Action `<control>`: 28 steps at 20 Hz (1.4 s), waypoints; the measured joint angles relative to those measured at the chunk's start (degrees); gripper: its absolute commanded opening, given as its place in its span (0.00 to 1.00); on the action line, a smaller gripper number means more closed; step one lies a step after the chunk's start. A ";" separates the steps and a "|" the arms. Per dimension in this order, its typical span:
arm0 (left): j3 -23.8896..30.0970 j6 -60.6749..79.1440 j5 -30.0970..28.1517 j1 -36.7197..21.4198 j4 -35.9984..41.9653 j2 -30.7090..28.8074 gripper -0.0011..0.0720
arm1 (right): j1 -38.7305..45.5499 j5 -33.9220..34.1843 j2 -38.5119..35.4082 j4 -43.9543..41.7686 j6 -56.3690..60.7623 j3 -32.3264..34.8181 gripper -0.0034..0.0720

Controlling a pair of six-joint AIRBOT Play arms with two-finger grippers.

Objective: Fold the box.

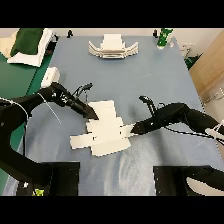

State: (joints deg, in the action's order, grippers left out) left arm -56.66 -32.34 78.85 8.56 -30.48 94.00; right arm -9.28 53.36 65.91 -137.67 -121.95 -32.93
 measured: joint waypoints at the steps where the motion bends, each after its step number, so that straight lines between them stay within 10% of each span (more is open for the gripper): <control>1: 0.00 0.02 -0.04 0.00 -0.26 0.00 0.62 | 0.00 0.02 -0.02 -0.13 0.02 0.00 0.04; 3: 0.00 0.02 -0.44 0.00 0.13 0.02 0.39 | 0.00 0.02 0.00 -0.11 0.02 0.00 0.04; 9: 0.00 0.17 -0.61 -0.63 -0.31 0.02 0.36 | 0.00 0.02 -0.02 0.04 0.02 0.00 0.04; 16: -0.63 0.61 0.07 -1.88 -0.42 0.02 0.03 | -0.02 -0.02 -0.02 0.57 0.57 -0.02 0.04; 19: -0.74 1.36 0.28 -1.70 -0.15 0.04 0.03 | -0.02 -0.04 0.00 0.74 0.90 -0.02 0.07; 21: -0.79 1.55 0.04 -1.36 -0.13 0.02 0.03 | 0.00 -0.09 -0.02 0.96 1.31 -0.02 0.43; 28: -0.83 11.76 -0.48 0.83 0.81 -1.73 0.02 | -0.02 0.33 0.00 13.90 12.59 -6.21 0.46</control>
State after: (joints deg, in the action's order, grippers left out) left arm -57.49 -20.58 78.37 9.39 -29.67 92.27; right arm -9.30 53.69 65.91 -123.76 -109.36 -39.13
